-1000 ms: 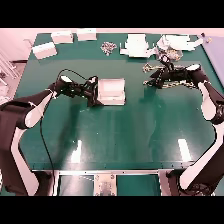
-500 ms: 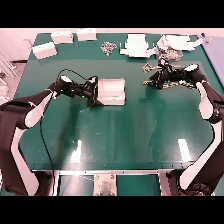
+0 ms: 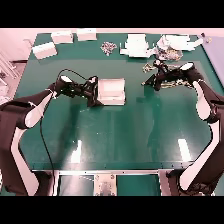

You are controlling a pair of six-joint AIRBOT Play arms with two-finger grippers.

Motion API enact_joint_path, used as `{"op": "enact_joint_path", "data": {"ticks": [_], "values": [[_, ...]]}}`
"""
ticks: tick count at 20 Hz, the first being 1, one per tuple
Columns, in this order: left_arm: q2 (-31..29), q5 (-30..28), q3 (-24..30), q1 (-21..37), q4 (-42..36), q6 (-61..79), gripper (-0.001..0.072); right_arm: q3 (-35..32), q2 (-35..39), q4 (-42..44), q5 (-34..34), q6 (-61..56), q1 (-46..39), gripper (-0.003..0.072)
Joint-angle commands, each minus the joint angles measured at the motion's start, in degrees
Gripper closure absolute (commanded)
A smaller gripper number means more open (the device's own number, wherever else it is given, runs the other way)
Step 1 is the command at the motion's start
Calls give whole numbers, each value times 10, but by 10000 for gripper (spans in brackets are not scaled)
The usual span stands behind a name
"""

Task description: Fold the box and place the chain.

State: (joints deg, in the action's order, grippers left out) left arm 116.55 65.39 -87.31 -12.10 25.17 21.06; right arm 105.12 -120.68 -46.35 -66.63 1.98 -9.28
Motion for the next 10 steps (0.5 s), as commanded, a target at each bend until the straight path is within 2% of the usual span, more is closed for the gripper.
{"op": "enact_joint_path", "data": {"ticks": [1, 6, 10], "values": [[0, 0, 0, 1, 0, 0, 80, 12, 4, -13, 3, -67, 4, 677], [0, 0, 0, 1, 0, 0, 80, 11, 48, -20, -101, -115, 16, 680], [0, 0, 0, 1, 0, 0, 80, 9, 61, -66, -93, -125, 22, 680]]}}
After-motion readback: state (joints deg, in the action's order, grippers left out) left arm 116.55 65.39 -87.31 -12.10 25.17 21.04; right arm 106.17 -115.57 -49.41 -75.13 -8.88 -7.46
